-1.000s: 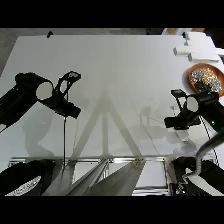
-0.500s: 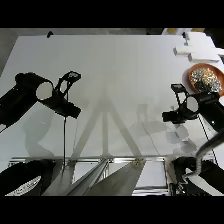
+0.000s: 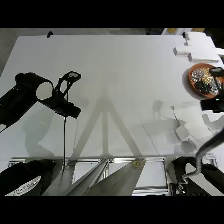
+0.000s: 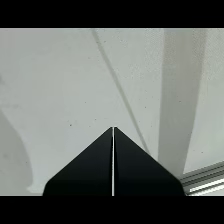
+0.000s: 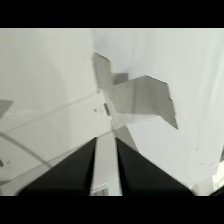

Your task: Fold the box and place the chain.

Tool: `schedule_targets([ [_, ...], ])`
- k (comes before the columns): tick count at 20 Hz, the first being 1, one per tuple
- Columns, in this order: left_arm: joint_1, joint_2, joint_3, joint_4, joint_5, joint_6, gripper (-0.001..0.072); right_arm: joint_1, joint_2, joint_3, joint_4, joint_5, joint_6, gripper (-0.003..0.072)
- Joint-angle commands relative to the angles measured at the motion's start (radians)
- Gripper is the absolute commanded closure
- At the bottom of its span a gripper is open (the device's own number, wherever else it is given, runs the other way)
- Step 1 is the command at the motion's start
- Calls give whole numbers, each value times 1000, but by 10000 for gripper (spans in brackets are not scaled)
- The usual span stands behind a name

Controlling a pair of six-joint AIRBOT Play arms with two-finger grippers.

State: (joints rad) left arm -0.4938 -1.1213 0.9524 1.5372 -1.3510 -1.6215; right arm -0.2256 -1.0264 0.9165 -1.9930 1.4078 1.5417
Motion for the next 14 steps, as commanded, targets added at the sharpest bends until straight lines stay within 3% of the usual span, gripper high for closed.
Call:
schedule_targets([
  [1,0,1,0,1,0,1,699,-254,-43,29,97,-37,-114,94],
  [3,0,1,0,0,0,0,699,-319,-109,29,148,-41,-158,112],
  [5,0,1,0,0,0,0,699,-330,-173,29,93,-64,-226,168],
  [10,0,1,0,0,0,0,699,-330,-220,29,-5,-243,-292,172],
  [14,0,1,0,0,0,0,699,-330,-268,29,-30,-253,-299,284],
])
